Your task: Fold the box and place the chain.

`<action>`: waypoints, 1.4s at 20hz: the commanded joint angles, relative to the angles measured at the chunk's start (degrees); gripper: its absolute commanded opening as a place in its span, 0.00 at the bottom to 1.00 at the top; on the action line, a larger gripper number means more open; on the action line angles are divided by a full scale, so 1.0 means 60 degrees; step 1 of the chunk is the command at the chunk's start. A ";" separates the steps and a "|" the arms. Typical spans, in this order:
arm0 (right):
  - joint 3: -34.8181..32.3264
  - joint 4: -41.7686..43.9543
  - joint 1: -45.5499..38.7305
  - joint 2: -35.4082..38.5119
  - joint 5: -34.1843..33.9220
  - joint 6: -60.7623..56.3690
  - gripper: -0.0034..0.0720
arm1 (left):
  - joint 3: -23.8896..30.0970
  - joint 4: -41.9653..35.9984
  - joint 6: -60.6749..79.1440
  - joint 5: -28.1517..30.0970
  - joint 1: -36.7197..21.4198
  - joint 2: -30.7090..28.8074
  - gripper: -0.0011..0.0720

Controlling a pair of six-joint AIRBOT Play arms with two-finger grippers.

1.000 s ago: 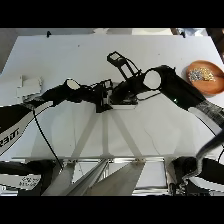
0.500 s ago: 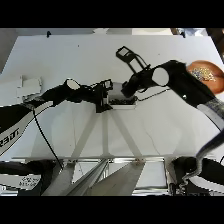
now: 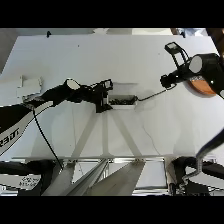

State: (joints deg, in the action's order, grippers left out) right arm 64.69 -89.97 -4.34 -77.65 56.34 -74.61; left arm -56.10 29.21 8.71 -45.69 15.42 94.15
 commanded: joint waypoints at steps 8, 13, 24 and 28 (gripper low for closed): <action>-0.0288 -0.0215 -0.0215 -0.2328 -0.0641 -0.0521 0.75 | -0.0004 0.0000 0.0004 0.0004 0.0004 0.0000 0.34; -0.0288 -0.0193 -0.0029 -0.2364 -0.0867 -0.1027 0.61 | -0.0004 0.0000 0.0004 0.0004 0.0004 0.0000 0.34; -0.0288 -0.0211 0.0357 -0.2014 -0.0579 -0.1016 0.06 | -0.0004 0.0000 0.0004 0.0004 0.0004 0.0000 0.34; -0.0288 -0.0229 0.0342 -0.1497 -0.0597 -0.0477 0.07 | -0.0004 0.0000 0.0004 0.0004 0.0004 0.0000 0.34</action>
